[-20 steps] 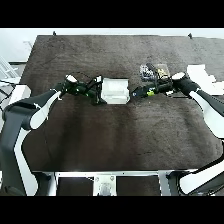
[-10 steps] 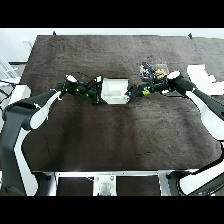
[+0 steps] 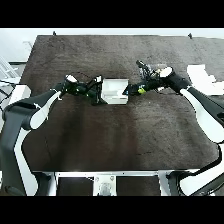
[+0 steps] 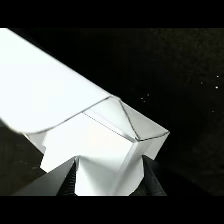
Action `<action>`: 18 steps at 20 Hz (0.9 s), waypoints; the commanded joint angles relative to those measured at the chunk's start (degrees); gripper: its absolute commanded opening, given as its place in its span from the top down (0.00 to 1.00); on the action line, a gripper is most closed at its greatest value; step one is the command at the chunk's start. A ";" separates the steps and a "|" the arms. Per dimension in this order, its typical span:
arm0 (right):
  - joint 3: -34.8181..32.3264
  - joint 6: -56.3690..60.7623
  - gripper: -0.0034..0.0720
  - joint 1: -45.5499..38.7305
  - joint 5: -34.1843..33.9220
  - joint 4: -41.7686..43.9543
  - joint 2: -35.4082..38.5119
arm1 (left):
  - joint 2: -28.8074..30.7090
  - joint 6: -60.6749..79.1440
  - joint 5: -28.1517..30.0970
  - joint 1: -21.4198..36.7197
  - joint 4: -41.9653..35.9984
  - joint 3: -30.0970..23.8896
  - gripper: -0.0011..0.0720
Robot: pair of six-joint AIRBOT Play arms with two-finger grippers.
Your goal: Fold the box and place the chain.
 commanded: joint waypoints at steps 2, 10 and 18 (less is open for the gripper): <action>2.05 7.34 0.32 2.43 -2.36 -7.96 -0.24 | 0.02 0.02 -0.04 0.00 -0.02 0.00 0.49; 5.16 20.00 0.32 7.06 -2.54 -20.57 -1.79 | 0.02 0.00 -0.07 0.00 -0.42 0.00 0.49; 5.79 36.06 0.32 11.15 -1.57 -36.28 -2.14 | 0.02 0.02 -0.04 0.00 -0.44 -0.02 0.49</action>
